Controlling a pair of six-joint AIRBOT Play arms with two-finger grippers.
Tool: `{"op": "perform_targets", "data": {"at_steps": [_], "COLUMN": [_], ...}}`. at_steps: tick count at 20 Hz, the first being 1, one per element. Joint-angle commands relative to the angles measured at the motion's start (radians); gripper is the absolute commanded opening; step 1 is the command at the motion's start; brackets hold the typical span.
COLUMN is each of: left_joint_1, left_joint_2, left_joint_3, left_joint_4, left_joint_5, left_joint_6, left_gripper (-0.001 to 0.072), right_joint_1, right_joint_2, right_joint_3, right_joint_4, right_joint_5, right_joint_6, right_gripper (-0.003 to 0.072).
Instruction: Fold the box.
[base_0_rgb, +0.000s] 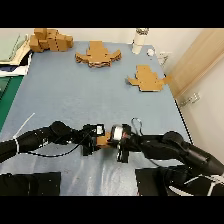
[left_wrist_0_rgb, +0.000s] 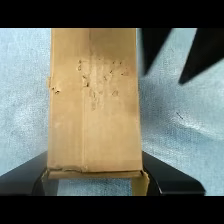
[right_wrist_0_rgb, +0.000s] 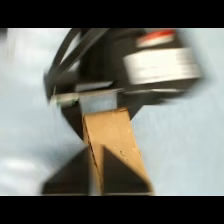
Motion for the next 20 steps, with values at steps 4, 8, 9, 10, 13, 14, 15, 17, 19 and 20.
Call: {"op": "perform_targets", "data": {"at_steps": [4,8,9,10,13,14,15,17,19,20], "left_joint_1": [0.000,0.000,0.000,0.000,0.000,0.000,0.000,0.000,0.000,0.000], "left_joint_2": [0.000,0.000,0.000,0.000,0.000,0.000,0.000,0.000,0.000,0.000], "left_joint_3": [0.000,0.000,0.000,0.000,0.000,0.000,0.000,0.000,0.000,0.000], "left_joint_4": [0.000,0.000,0.000,0.000,0.000,0.000,0.000,0.000,0.000,0.000], "left_joint_5": [0.000,0.000,0.000,0.000,0.000,0.000,0.000,0.000,0.000,0.000], "left_joint_6": [0.000,0.000,0.000,0.000,0.000,0.000,0.000,0.000,0.000,0.000], "left_gripper": [0.0422,0.0423,0.0422,0.0422,0.0422,0.0422,0.0422,0.0422,0.0422,0.0423], "right_joint_1": [-0.128,-0.295,-0.343,-0.383,-0.470,-0.483,-0.488,-0.489,-0.493,-0.497], "right_joint_2": [0.107,0.003,-0.044,-0.092,-0.249,-0.299,-0.338,-0.371,-0.364,-0.358], "right_joint_3": [0.012,0.013,0.013,0.013,0.013,0.013,0.013,0.012,0.012,0.012], "right_joint_4": [-0.036,0.198,0.296,0.392,0.678,0.738,0.761,0.771,0.770,0.769], "right_joint_5": [-0.146,-0.249,-0.280,-0.314,-0.450,-0.506,-0.547,-0.579,-0.562,-0.552], "right_joint_6": [0.900,0.750,0.652,0.558,0.300,0.221,0.172,0.124,0.092,0.090], "right_gripper": [0.0000,0.0000,0.0000,0.0000,0.0000,0.0000,0.0000,0.0000,0.0000,0.0000]}}
